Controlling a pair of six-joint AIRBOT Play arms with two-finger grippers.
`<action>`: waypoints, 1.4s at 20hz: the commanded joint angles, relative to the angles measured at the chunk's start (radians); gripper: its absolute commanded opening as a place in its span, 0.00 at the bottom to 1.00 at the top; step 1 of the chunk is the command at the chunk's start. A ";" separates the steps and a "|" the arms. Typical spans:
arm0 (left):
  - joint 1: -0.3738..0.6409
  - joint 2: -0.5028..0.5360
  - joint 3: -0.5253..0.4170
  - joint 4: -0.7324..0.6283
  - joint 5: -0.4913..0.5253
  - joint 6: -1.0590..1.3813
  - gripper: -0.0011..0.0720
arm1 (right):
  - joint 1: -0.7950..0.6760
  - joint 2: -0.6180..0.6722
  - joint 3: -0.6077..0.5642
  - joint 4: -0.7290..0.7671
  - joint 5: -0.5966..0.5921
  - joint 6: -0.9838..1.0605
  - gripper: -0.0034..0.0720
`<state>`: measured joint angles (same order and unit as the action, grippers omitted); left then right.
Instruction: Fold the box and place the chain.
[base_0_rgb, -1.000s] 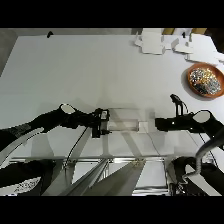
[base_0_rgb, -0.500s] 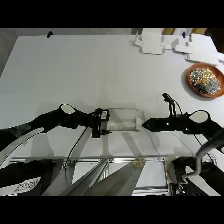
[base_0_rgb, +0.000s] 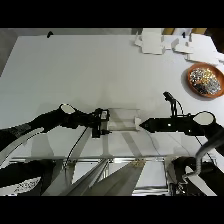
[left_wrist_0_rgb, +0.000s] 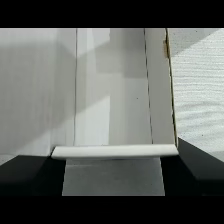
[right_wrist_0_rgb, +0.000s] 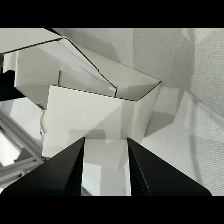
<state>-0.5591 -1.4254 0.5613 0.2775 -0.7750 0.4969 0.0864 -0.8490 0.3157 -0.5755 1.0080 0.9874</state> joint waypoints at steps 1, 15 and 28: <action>0.000 0.001 0.000 0.000 0.000 0.000 0.36 | 0.019 0.005 0.000 -0.043 -0.015 0.016 0.46; 0.000 0.001 0.000 0.000 0.000 0.000 0.36 | 0.416 -0.157 0.192 -0.507 -0.190 0.802 0.48; 0.000 0.001 0.000 0.000 0.000 0.000 0.36 | 0.667 -0.380 0.427 -0.929 -0.097 1.321 0.41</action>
<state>-0.5591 -1.4254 0.5613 0.2771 -0.7750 0.4961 0.7288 -1.1988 0.7101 -1.4300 0.9005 2.2059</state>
